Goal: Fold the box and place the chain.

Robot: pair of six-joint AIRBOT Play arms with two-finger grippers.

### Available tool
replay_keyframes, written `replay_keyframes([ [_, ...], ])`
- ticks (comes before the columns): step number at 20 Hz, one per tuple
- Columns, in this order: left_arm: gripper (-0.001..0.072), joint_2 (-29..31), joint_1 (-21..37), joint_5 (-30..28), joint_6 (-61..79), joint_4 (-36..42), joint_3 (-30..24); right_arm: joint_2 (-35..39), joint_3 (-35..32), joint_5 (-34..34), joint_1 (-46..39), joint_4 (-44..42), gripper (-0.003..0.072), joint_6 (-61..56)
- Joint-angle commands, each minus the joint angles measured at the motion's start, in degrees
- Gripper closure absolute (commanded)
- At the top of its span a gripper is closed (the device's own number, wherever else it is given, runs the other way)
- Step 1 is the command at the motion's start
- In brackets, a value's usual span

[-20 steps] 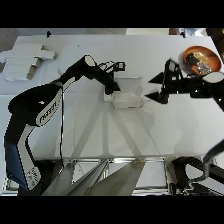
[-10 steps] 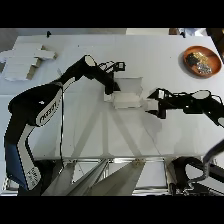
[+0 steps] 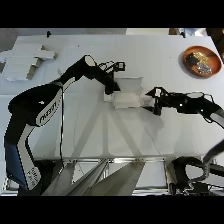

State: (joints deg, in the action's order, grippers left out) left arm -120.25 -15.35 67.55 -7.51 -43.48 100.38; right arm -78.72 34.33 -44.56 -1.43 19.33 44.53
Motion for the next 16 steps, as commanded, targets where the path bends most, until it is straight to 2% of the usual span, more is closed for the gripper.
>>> replay_keyframes([
  [1,0.0689,-0.04,-0.02,-0.02,0.00,-0.02,-0.02,-0.94,1.18,0.90,1.36,-2.67,-0.0034,2.40],
  [6,0.0689,-0.04,-0.02,-0.02,0.00,0.00,-0.02,-1.03,5.53,0.15,1.36,-3.15,-0.0034,-4.15],
  [11,0.0689,-0.04,-0.02,0.00,0.00,0.00,-0.02,-2.21,7.85,-1.07,1.22,-0.11,-0.0034,-12.92],
  [16,0.0689,-0.04,-0.02,-0.02,0.00,-0.02,-0.02,-8.87,13.92,-8.96,0.59,2.08,-0.0034,-18.10],
])
